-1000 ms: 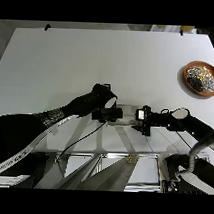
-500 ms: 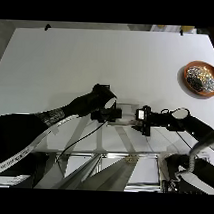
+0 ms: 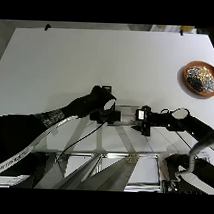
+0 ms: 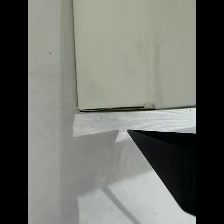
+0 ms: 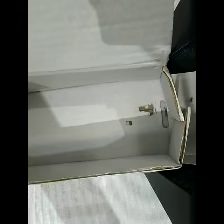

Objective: Fold the box and place the chain.

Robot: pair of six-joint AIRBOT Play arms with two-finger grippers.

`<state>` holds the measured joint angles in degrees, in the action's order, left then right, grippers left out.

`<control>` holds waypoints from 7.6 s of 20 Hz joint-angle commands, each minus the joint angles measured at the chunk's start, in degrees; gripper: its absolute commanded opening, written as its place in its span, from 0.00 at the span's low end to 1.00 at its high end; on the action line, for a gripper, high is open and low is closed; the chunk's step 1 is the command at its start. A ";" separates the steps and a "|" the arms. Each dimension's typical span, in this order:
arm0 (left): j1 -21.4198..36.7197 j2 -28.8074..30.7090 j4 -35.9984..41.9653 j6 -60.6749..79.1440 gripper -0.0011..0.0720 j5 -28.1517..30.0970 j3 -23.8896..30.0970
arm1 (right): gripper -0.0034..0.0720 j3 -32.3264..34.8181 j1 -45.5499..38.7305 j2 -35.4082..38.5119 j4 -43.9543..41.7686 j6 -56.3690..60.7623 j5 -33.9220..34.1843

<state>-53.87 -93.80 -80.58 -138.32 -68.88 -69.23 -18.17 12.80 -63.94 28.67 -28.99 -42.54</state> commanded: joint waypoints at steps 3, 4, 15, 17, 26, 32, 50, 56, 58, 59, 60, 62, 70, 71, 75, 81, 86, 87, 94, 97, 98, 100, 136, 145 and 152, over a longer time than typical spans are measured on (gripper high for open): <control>-0.02 0.72 0.00 0.50 0.13 0.61 0.92 | 0.41 0.02 0.00 0.02 -0.02 0.02 0.04; -0.02 0.72 0.00 0.50 0.09 0.87 0.92 | 0.41 0.02 -0.02 0.02 -0.04 0.02 0.04; 0.04 1.29 1.11 0.39 0.17 1.33 0.87 | 0.41 0.02 0.00 0.02 -0.02 0.02 0.07; 0.17 1.62 1.29 0.61 0.19 1.03 0.87 | 0.41 0.02 -0.02 0.02 -0.04 0.02 0.04; 0.33 1.73 2.95 0.76 0.30 0.87 0.87 | 0.41 0.02 0.00 0.02 -0.02 0.02 0.04; 0.26 1.75 2.93 0.79 0.03 0.87 0.87 | 0.41 0.02 -0.02 0.02 -0.02 0.02 0.04; 14.67 36.28 7.87 73.77 0.53 -1.05 17.88 | 0.41 0.02 -0.02 0.02 -0.02 0.02 0.07; 26.18 35.80 20.06 129.70 0.56 6.95 36.48 | 0.41 0.02 0.00 0.02 -0.04 0.02 0.04; 26.58 30.80 30.25 136.89 0.60 10.86 36.48 | 0.41 0.02 -0.02 0.02 -0.04 0.02 0.07; 26.25 28.09 36.98 140.63 0.78 14.58 36.48 | 0.41 0.02 0.00 0.02 -0.02 0.02 0.07; 25.68 25.51 42.56 144.26 0.93 18.62 36.46 | 0.41 0.02 0.00 0.02 -0.02 0.02 0.04; 24.00 20.90 50.12 149.96 0.98 24.37 36.09 | 0.41 0.02 -0.02 0.02 -0.02 0.02 0.04; 20.55 13.42 55.25 154.03 0.98 24.55 33.40 | 0.41 0.02 -0.02 0.02 -0.02 0.02 0.04; 20.52 13.31 55.25 154.03 0.98 24.52 33.40 | 0.41 0.02 0.00 0.02 -0.02 0.02 0.04; 19.47 13.14 57.18 158.33 0.98 24.94 33.40 | 0.41 0.02 -0.02 0.02 -0.02 0.02 0.04; 19.12 12.22 59.14 158.62 0.98 25.42 33.40 | 0.41 0.02 0.00 0.02 -0.04 0.02 0.04; 19.10 12.17 60.67 161.02 0.98 25.42 33.40 | 0.41 0.02 -0.02 0.02 -0.04 0.02 0.04; 19.06 12.15 61.20 162.05 0.98 25.42 33.40 | 0.41 0.02 -0.02 0.02 -0.02 0.02 0.04; 18.49 10.67 64.11 162.62 0.98 26.27 33.40 | 0.41 0.02 -0.02 0.02 -0.02 0.02 0.07; 18.01 10.64 66.86 166.42 0.97 26.95 33.40 | 0.41 0.02 -0.02 0.02 -0.04 0.02 0.04; 17.90 10.51 67.60 167.82 0.97 27.15 33.40 | 0.41 0.02 0.00 0.02 -0.02 0.02 0.07; 17.90 9.79 68.13 168.34 0.97 27.12 33.40 | 0.41 0.02 0.00 0.02 -0.02 0.02 0.04; 17.92 9.35 68.11 167.88 0.39 26.86 33.29 | 0.95 0.02 -0.07 1.86 2.67 3.87 1.66; 17.92 9.35 68.11 167.88 0.39 26.86 33.29 | 0.94 0.02 -0.07 16.31 34.67 33.64 -6.34; 17.92 9.35 68.11 167.88 0.39 26.86 33.29 | 0.73 0.02 -0.07 34.18 41.44 46.69 -22.56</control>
<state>-35.94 -84.44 -12.47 29.58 -42.09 -35.90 -18.13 12.75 -36.99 66.59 11.14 -57.91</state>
